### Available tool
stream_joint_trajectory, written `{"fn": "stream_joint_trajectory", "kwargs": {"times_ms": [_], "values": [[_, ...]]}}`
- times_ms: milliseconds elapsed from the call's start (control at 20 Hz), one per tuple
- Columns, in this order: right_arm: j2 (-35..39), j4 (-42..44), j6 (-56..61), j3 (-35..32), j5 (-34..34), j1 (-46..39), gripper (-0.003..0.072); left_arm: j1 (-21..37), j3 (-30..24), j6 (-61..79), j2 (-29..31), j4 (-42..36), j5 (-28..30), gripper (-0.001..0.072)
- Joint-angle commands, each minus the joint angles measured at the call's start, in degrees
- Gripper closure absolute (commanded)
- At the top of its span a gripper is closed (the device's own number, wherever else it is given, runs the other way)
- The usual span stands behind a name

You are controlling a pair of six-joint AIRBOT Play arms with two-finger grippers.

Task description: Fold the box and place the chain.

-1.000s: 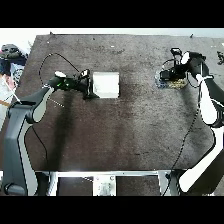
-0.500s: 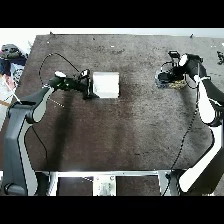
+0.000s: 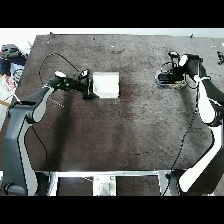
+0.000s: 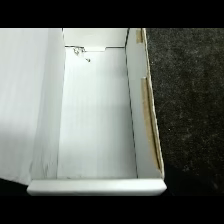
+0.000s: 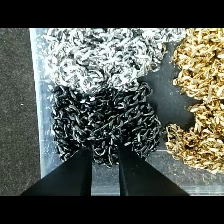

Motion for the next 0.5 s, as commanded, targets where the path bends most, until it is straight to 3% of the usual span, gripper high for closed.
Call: {"fn": "stream_joint_trajectory", "kwargs": {"times_ms": [0,150,200,250,450], "values": [[-0.17,-0.85,0.07,-0.02,0.26,-0.02,0.0513,0.07,0.07,0.02,-0.02,0.0,0.0,0.0263],[-1.31,-1.2,0.04,0.0,0.87,-0.15,0.0506,0.07,0.07,0.02,-0.02,0.0,0.0,0.0263],[-1.53,-1.2,0.02,0.0,0.85,-0.15,0.0545,0.07,0.07,0.02,-0.02,0.0,0.0,0.0263],[-1.51,-1.22,0.02,0.0,0.76,-0.15,0.0642,0.07,0.07,0.02,-0.02,0.0,0.0,0.0263],[0.39,-1.22,0.04,0.11,0.63,-0.15,0.0661,0.07,0.07,0.02,-0.02,0.0,0.0,0.0263]]}}
